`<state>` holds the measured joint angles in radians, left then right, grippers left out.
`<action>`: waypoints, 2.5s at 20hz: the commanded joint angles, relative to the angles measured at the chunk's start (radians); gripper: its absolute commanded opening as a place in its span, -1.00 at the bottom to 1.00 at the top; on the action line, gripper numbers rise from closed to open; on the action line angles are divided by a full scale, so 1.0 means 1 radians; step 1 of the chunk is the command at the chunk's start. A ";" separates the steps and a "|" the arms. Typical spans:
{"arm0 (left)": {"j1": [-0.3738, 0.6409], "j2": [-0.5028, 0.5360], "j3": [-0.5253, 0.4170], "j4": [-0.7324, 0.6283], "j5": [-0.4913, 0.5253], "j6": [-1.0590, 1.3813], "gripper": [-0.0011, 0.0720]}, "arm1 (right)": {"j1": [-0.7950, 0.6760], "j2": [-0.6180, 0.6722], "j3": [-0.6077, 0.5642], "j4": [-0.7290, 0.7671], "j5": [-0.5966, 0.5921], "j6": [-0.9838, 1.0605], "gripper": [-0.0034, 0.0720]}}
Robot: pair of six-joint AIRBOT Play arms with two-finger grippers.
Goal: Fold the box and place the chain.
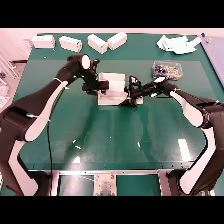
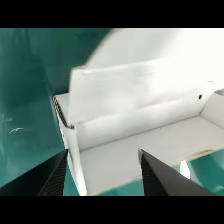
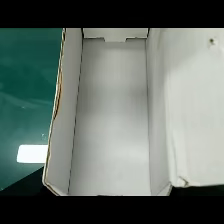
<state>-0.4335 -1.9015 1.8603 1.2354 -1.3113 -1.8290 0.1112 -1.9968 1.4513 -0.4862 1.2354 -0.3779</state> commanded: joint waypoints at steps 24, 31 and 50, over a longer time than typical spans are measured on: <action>0.294 0.049 -0.220 -0.352 0.086 1.445 1.00 | 0.000 0.000 0.000 0.000 0.000 0.000 0.63; 0.298 -0.019 -0.295 -0.647 0.017 2.049 1.00 | 0.000 0.000 0.000 0.000 0.000 0.000 0.63; 0.298 -0.066 -0.294 -0.587 0.047 2.045 1.00 | 0.000 0.000 0.000 0.000 0.000 0.000 0.63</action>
<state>-0.1375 -1.9675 1.5654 0.5945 -1.2747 0.2470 0.1116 -1.9968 1.4513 -0.4854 1.2346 -0.3779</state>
